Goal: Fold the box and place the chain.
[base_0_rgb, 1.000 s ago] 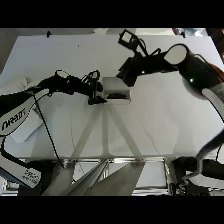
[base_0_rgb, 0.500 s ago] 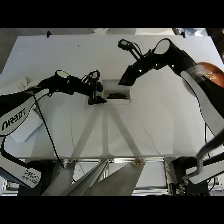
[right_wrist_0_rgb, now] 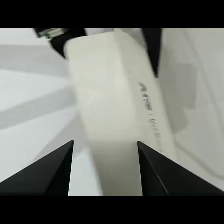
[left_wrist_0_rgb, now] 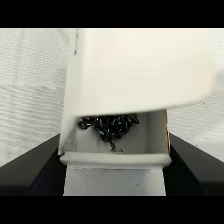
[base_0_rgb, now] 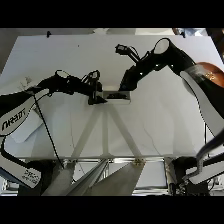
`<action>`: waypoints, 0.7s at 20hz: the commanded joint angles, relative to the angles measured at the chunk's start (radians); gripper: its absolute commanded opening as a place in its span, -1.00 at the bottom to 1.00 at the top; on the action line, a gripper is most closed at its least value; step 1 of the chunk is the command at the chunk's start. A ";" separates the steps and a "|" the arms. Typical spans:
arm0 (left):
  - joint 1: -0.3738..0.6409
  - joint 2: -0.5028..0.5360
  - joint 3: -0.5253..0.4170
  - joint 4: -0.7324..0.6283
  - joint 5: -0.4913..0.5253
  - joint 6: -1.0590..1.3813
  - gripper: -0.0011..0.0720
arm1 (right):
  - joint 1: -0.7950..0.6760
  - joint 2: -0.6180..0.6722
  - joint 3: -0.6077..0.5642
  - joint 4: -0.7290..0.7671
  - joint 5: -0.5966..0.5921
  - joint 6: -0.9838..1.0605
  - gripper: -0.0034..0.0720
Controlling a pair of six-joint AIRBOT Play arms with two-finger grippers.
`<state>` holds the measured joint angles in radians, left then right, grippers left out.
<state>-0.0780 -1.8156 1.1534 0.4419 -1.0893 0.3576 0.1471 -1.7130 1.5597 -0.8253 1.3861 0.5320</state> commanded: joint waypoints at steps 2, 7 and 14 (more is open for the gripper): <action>0.000 0.000 0.000 0.000 0.000 0.000 0.07 | 0.001 0.027 0.000 0.048 0.034 -0.010 0.23; 0.000 0.000 0.000 0.000 0.000 0.000 0.07 | 0.001 0.027 0.001 0.132 -0.123 -0.005 0.15; 0.000 0.000 0.000 0.000 0.000 0.000 0.07 | 0.000 0.024 0.001 0.227 -0.358 0.055 0.15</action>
